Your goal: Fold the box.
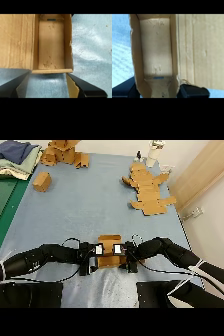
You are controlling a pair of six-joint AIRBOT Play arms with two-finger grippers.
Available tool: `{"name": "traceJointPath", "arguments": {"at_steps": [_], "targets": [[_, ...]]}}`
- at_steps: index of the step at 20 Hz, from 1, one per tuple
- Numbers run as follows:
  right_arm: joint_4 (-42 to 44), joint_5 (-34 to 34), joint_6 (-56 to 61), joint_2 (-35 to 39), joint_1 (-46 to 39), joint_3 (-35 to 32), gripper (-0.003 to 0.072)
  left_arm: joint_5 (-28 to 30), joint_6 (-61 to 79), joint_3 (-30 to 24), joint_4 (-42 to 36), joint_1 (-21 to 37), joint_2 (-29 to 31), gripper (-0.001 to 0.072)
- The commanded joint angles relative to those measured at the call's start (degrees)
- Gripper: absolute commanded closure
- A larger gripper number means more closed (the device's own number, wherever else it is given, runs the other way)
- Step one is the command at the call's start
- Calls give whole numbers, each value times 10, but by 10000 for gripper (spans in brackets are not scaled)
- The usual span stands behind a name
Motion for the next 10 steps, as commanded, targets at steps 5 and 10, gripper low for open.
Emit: {"name": "traceJointPath", "arguments": {"at_steps": [5, 10], "targets": [[1, 0, 0, 0, 0, 0, 182, 64, -1, 1, 4, 36, -3, -11], [1, 0, 0, 0, 0, 0, 182, 73, -17, 1, 3, 37, -3, -11]]}}
